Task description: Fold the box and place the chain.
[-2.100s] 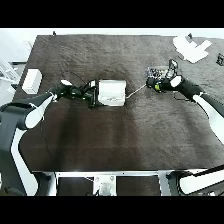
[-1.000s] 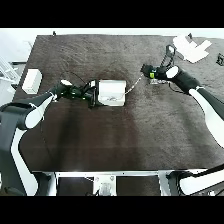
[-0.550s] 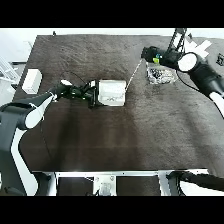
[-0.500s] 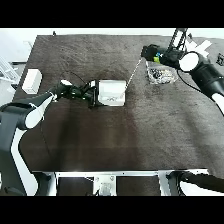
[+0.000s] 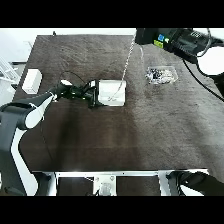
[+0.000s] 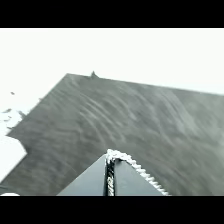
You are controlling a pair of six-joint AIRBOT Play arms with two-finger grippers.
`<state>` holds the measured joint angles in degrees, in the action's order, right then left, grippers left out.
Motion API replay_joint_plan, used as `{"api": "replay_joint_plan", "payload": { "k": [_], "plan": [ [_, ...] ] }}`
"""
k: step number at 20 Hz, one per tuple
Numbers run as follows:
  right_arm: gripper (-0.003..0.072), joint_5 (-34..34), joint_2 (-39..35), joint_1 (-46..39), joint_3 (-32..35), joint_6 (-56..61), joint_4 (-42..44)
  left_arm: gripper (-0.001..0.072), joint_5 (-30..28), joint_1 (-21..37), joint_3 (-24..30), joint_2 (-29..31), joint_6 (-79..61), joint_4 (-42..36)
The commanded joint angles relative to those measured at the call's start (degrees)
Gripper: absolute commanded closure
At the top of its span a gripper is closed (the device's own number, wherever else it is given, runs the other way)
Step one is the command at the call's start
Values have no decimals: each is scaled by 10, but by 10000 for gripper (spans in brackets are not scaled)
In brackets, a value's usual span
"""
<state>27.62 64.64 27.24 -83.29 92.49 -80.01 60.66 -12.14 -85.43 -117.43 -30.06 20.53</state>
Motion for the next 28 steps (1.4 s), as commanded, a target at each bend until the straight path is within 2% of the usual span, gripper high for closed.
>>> {"api": "replay_joint_plan", "payload": {
  "k": [1,10,15,20,25,28],
  "plan": [
    [684,8,-9,47,-30,1,-32,299,0,0,0,0,0,0],
    [684,32,2,107,0,55,-43,298,0,0,0,0,0,0],
    [684,28,18,109,54,94,-57,298,0,0,0,0,0,0],
    [684,29,48,108,73,126,-92,298,0,0,0,0,0,0],
    [683,24,64,89,152,147,-103,298,0,0,0,0,0,0],
    [683,-38,90,69,222,155,-103,298,0,0,0,0,0,0]
  ]
}}
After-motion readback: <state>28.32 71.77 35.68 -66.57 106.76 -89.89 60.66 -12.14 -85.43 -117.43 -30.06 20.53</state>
